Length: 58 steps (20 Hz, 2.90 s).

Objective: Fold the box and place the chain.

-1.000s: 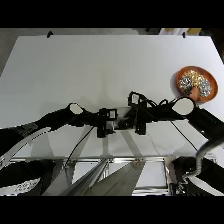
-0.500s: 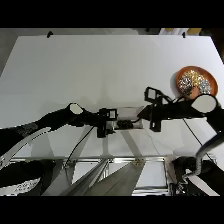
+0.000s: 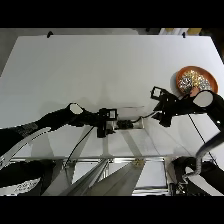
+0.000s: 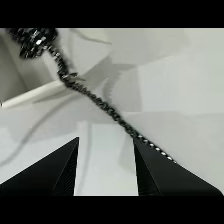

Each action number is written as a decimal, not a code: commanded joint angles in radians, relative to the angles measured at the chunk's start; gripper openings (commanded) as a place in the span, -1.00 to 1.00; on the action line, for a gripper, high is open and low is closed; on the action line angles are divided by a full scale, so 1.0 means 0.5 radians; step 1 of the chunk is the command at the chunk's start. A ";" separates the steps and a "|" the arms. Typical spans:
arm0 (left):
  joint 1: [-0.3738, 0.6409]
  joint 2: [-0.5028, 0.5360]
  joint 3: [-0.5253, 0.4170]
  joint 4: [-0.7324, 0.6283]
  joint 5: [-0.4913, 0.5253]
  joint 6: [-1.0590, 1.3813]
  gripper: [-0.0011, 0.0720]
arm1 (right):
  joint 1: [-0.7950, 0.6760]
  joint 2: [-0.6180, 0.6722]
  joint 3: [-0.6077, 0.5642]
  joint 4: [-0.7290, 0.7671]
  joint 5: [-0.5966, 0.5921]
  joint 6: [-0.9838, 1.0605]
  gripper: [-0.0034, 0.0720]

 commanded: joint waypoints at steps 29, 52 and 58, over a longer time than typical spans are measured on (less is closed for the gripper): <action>0.000 0.002 0.002 0.001 0.000 0.000 -0.40 | 0.139 0.402 -0.001 0.661 0.220 0.045 -0.87; 0.000 0.002 0.002 0.001 0.000 0.000 -0.40 | 0.672 0.056 -0.060 0.997 -0.401 -0.159 -0.10; 0.000 0.002 0.002 0.001 0.001 0.000 -0.40 | 0.405 0.308 -0.056 1.045 -0.428 -0.165 -0.64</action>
